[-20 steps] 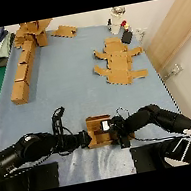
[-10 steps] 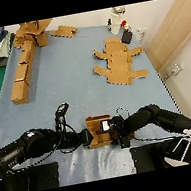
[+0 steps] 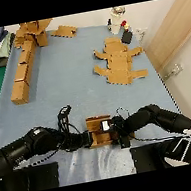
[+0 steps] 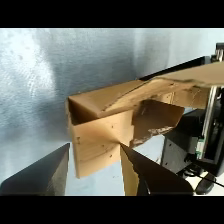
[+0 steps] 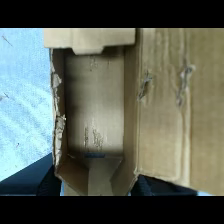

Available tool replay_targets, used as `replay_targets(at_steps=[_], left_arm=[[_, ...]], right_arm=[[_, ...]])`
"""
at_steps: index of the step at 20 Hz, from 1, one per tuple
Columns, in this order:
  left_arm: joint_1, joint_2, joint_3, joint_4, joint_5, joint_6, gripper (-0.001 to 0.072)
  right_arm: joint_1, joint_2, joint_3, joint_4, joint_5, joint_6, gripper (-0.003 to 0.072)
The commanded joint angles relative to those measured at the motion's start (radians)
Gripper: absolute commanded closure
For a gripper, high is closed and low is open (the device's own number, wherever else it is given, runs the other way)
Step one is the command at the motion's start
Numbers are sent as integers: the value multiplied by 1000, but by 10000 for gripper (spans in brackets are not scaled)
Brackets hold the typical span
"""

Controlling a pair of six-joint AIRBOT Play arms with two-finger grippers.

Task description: Fold the box.

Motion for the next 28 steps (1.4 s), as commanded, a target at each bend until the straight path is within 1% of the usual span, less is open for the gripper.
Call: replay_targets(at_steps=[1,5,9,11,13,18,22,25,26,28], left_arm=[[-29,-46,55,57,-18,-68,204],[-55,-113,101,143,-70,-175,204],[-86,-157,178,310,-140,-328,204],[-99,-167,208,368,-181,-386,204],[-113,-176,229,386,-217,-413,204],[-156,-208,234,392,-257,-502,205],[-180,-293,295,393,-274,-494,204],[-180,-351,344,437,-354,-490,204],[-180,-358,349,438,-349,-490,204],[-180,-364,349,435,-307,-481,204]], right_arm=[[0,0,1,0,0,0,166],[0,0,1,0,0,0,166],[0,0,1,0,0,0,166],[0,0,1,0,0,0,167],[0,0,1,0,0,0,166],[0,0,1,0,0,0,166],[0,0,1,0,0,0,166],[0,0,1,0,0,0,167],[0,0,1,0,0,0,166],[0,0,1,0,0,0,166]])
